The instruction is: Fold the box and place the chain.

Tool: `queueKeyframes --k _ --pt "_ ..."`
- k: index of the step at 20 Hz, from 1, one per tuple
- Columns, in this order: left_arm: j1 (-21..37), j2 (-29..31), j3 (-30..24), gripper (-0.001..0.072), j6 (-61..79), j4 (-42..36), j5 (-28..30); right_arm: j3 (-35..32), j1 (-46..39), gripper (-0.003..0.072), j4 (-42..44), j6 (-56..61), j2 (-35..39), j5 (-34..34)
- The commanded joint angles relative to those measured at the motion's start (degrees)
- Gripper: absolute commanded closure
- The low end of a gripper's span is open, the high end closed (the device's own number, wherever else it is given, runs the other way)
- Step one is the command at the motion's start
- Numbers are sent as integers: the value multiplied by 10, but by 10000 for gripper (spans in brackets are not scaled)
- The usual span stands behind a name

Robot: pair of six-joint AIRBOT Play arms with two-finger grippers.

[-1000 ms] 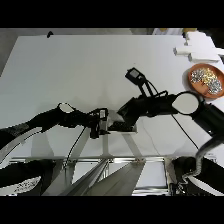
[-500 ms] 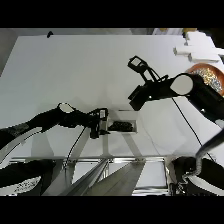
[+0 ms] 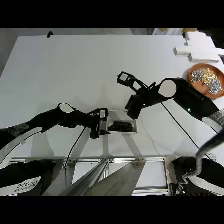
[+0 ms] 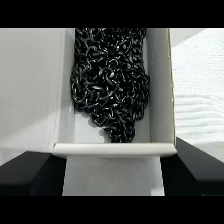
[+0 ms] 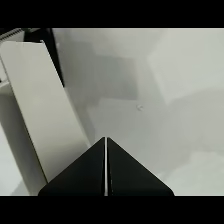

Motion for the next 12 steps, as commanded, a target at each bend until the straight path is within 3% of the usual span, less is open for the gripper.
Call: queueKeyframes --k 1,4,5,10,11,12 --pt "0 0 0 456 0 0 0 -42 7 672 35 -64 20 1" --pt "0 0 0 456 0 0 0 -89 25 667 39 -94 55 -13" --pt "0 0 0 456 0 0 0 -99 34 628 40 -96 61 -17" --pt "0 0 0 456 0 0 0 -109 60 627 49 -96 67 -24" --pt "0 0 0 456 0 0 0 -109 65 587 49 -96 67 -24" --pt "0 0 0 456 0 0 0 -109 71 477 49 -97 67 -24"
